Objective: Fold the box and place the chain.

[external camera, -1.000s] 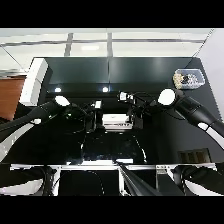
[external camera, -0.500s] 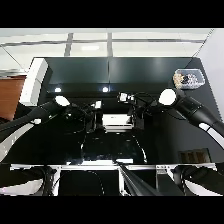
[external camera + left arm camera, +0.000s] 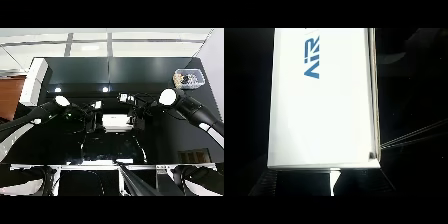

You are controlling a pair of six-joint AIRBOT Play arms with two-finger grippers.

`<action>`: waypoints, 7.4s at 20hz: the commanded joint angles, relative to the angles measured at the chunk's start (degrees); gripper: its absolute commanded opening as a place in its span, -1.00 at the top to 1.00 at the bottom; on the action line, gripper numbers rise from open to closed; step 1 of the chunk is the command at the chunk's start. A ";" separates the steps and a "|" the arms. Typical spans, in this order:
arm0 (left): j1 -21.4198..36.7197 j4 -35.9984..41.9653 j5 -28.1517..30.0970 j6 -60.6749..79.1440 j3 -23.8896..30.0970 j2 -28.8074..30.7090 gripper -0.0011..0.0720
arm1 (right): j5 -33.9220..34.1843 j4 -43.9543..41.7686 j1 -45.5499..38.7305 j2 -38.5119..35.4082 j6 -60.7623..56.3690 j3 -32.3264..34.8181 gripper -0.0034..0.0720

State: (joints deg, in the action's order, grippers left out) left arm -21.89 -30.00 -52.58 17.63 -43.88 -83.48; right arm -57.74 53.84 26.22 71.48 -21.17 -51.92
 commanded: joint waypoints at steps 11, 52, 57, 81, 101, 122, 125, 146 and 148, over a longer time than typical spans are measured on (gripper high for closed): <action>-0.02 0.02 0.09 -0.04 -0.02 -0.02 0.17 | -0.04 3.63 0.11 0.63 -0.02 -0.02 0.09; -0.02 0.02 0.09 -0.04 -0.02 -0.02 0.17 | 3.85 -14.58 -1.09 -2.21 -23.78 -0.17 0.87; -0.02 0.02 0.09 -0.04 -0.02 -0.02 0.17 | -0.55 -23.02 -5.51 -1.73 -50.42 3.04 0.87; -0.02 0.02 0.09 -0.04 -0.02 -0.02 0.17 | 5.62 -22.67 -3.30 5.35 -50.38 6.25 0.87; -0.02 0.02 0.09 -0.07 -0.02 -0.02 0.17 | 2.64 -29.64 -1.64 4.79 -46.45 5.44 0.87; 0.04 0.07 0.15 -0.07 -0.02 0.13 0.16 | -7.69 -23.71 -5.75 0.31 -42.05 0.37 0.87; 0.17 0.07 1.66 -0.85 -0.02 2.08 -1.00 | -12.46 -15.89 -12.79 -7.85 -44.81 0.39 0.87; -7.19 0.42 -10.34 -18.34 -19.63 -9.31 -0.98 | -12.07 0.22 -22.51 -17.29 -54.71 1.53 0.87; -7.19 0.22 -10.29 -18.29 -19.63 -9.31 -0.98 | -12.04 0.22 -22.51 -17.29 -54.71 1.53 0.87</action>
State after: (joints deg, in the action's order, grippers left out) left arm -28.88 -29.26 -61.21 0.47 -62.65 -91.55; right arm -69.93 54.02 3.73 54.24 -75.79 -50.39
